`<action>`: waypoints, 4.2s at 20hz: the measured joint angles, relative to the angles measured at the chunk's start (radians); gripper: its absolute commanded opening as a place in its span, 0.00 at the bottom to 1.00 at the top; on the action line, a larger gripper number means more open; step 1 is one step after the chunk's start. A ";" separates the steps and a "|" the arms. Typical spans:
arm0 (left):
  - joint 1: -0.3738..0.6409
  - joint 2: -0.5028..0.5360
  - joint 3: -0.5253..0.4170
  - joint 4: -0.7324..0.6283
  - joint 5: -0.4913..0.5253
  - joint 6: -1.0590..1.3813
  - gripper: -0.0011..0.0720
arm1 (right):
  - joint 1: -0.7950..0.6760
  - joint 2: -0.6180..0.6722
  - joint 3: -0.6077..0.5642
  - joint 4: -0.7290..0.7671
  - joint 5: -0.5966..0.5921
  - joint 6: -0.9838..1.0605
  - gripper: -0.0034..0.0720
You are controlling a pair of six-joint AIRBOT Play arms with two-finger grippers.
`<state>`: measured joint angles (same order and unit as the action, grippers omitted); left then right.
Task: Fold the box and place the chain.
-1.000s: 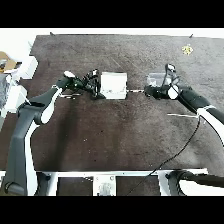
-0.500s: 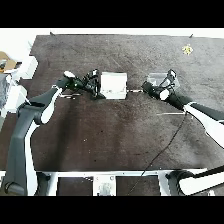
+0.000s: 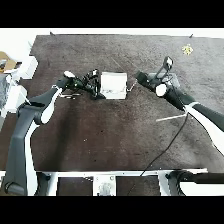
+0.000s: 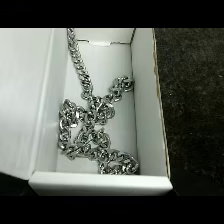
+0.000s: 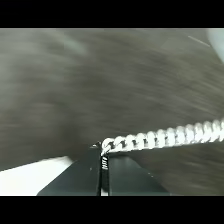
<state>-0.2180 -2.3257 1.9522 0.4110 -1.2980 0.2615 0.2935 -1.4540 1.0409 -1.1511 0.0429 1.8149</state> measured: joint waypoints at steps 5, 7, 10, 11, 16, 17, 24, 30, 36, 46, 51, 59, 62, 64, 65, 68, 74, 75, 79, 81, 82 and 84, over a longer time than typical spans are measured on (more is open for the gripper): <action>0.000 0.000 0.000 0.000 0.000 0.000 0.57 | 0.122 0.150 0.047 -0.062 -0.026 -0.013 0.05; 0.000 0.000 0.000 0.000 0.000 0.000 0.57 | 0.167 0.160 0.089 -0.087 -0.034 -0.015 0.05; 0.000 0.000 0.000 0.000 0.000 0.000 0.57 | 0.212 0.143 0.126 -0.104 -0.038 -0.016 0.05; 0.000 0.000 0.000 0.000 0.000 0.000 0.57 | 0.225 0.129 0.132 -0.108 -0.031 -0.016 0.05; 0.000 0.000 0.000 0.000 0.000 0.000 0.57 | 0.260 0.019 0.135 -0.115 0.070 0.010 0.05; 0.000 0.000 0.000 0.000 0.000 0.000 0.57 | 0.262 -0.001 0.128 -0.116 0.084 0.014 0.25; 0.000 0.000 0.000 0.000 0.000 0.000 0.57 | 0.237 0.003 0.084 -0.217 0.270 0.018 0.46; 0.000 0.000 0.000 0.000 0.000 0.000 0.57 | 0.023 0.091 -0.083 -0.312 0.318 0.102 0.46; 0.000 0.000 0.000 0.000 0.000 0.000 0.57 | -0.172 -0.025 -0.132 -0.210 0.191 0.132 0.46; 0.000 0.000 0.000 0.000 0.000 0.000 0.57 | -0.184 -0.220 0.004 -0.072 0.083 0.140 0.07; 0.000 0.000 0.000 0.000 0.000 0.000 0.57 | -0.152 -0.175 0.020 -0.045 0.089 0.115 0.05; 0.000 0.000 0.000 0.000 0.000 0.000 0.57 | 0.025 0.179 0.064 -0.089 0.106 -0.027 0.05; 0.000 0.000 0.000 0.000 0.000 0.000 0.57 | 0.106 0.220 0.116 -0.114 0.090 -0.040 0.05; 0.000 0.000 0.000 0.000 0.000 0.000 0.57 | 0.163 0.223 0.137 -0.121 0.066 -0.044 0.05; 0.000 0.000 0.000 0.000 0.000 0.000 0.57 | 0.188 0.215 0.144 -0.123 0.050 -0.044 0.05; 0.000 0.000 0.000 0.000 0.000 0.000 0.57 | 0.237 0.160 0.149 -0.129 0.046 -0.032 0.05; 0.000 0.000 0.000 0.000 0.000 0.000 0.57 | 0.241 0.047 0.058 -0.130 0.060 0.025 0.46; 0.000 0.000 0.000 0.000 0.000 0.000 0.57 | 0.232 0.037 0.044 -0.131 0.061 0.030 0.46; 0.000 0.000 0.000 0.000 0.000 0.000 0.57 | 0.177 0.054 0.018 -0.152 0.126 0.028 0.46; 0.000 0.000 0.000 0.000 0.000 0.000 0.57 | 0.122 0.070 0.009 -0.180 0.198 0.024 0.46; 0.000 0.000 0.000 0.000 0.000 0.000 0.57 | 0.085 0.072 0.002 -0.190 0.235 0.024 0.46; 0.000 0.000 0.000 0.000 0.000 0.000 0.57 | 0.003 0.061 -0.024 -0.201 0.281 0.026 0.46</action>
<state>-0.2176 -2.3257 1.9522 0.4110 -1.2980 0.2615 0.2966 -1.3933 1.0168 -1.3521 0.3241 1.8404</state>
